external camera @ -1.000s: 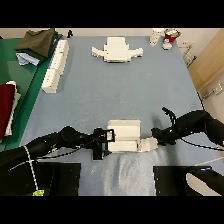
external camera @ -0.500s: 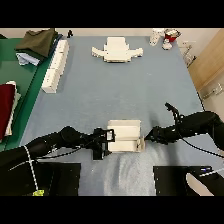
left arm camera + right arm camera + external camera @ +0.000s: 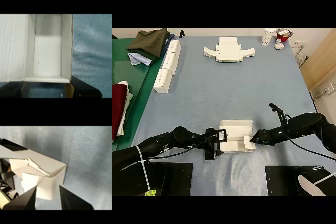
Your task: Fold the box.
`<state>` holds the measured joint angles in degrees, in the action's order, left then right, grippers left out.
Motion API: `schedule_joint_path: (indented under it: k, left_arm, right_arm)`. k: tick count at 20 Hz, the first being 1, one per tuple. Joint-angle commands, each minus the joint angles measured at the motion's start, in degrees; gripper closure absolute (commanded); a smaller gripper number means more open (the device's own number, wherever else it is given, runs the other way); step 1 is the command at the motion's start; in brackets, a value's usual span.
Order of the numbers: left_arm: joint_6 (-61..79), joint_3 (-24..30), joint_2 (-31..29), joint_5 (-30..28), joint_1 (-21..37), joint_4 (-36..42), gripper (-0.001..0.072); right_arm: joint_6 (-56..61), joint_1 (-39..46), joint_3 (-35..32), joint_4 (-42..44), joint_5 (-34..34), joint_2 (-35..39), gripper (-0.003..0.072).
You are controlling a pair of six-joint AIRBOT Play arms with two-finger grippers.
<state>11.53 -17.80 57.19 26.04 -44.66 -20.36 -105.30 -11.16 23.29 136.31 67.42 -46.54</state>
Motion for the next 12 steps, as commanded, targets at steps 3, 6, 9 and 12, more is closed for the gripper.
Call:
schedule_joint_path:
  k: [3, 6, 9, 12]
  left_arm:
    - [0.0, 0.0, 0.0, 0.0, 0.0, 0.0, 0.0273]
    - [0.0, 0.0, 0.0, 0.0, 0.0, 0.0, 0.0273]
    - [0.0, 0.0, 0.0, 0.0, 0.0, 0.0, 0.0273]
    - [0.0, 0.0, 0.0, 0.0, 0.0, 0.0, 0.0272]
  right_arm:
    - [7.1, -8.4, 2.5, -5.8, -8.2, -1.8, 0.0237]
    - [20.2, -15.0, 7.1, -19.5, -8.8, -3.7, 0.0237]
    - [29.4, -22.1, 10.9, -26.7, -8.9, -6.5, 0.0237]
    - [40.3, -28.4, 13.8, -34.6, -8.1, -9.7, 0.0237]
